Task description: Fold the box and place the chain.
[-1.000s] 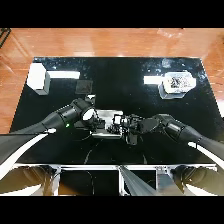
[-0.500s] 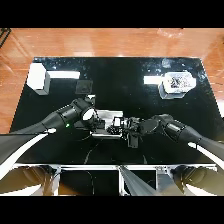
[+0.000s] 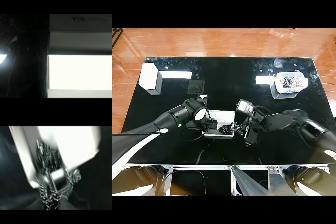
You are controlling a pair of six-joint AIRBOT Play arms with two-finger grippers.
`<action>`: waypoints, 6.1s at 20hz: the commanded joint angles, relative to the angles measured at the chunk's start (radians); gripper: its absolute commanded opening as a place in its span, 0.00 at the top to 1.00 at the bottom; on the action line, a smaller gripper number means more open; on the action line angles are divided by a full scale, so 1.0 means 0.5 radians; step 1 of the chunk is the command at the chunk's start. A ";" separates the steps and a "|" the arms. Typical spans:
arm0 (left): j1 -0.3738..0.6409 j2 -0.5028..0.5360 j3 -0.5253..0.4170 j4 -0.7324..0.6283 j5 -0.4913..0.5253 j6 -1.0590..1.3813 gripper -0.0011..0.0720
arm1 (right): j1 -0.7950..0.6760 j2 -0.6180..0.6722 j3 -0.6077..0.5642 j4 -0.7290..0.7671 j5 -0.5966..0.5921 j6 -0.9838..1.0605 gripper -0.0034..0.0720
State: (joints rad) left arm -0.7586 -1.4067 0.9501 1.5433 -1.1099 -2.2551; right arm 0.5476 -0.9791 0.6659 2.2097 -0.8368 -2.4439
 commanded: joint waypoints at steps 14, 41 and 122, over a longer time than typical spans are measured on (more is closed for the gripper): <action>0.000 -0.002 0.002 0.000 0.004 0.000 0.96 | 0.044 -0.002 0.453 1.054 0.034 0.267 0.92; 0.001 -0.002 0.002 0.001 0.004 0.000 0.96 | -0.220 -0.307 -0.077 0.082 0.069 -0.386 0.05; 0.000 -0.002 0.006 -0.038 0.072 -0.010 0.96 | -0.258 -0.029 0.118 0.834 -0.121 0.551 0.22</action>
State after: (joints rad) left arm -0.7586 -1.4067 0.9504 1.5253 -1.0782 -2.2612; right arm 0.5129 -1.0073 0.7242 2.6392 -0.7826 -2.2173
